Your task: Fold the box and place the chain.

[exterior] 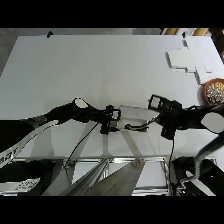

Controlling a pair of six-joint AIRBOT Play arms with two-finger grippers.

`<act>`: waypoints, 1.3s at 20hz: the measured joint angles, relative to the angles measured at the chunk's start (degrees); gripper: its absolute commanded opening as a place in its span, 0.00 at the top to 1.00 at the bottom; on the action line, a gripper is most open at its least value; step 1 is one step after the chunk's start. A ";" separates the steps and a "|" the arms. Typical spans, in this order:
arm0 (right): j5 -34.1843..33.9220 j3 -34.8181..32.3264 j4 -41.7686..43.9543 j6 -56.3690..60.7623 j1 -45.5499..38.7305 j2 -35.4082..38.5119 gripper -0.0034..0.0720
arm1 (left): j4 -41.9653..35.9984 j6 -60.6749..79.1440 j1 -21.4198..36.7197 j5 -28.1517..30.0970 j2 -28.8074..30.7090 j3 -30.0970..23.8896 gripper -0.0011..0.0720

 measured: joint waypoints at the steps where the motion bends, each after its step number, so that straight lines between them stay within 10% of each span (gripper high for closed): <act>1: -0.42 -2.29 0.44 -3.76 -0.55 0.46 0.72 | 0.00 0.02 0.00 0.00 0.00 0.00 0.94; 8: -11.10 -12.48 10.05 -21.64 -1.92 -1.97 0.72 | 0.00 0.00 0.00 0.00 0.00 0.00 0.94; 26: -17.62 -13.86 11.32 -25.83 -2.03 -8.13 0.71 | 0.00 0.00 0.00 0.00 0.00 0.00 0.94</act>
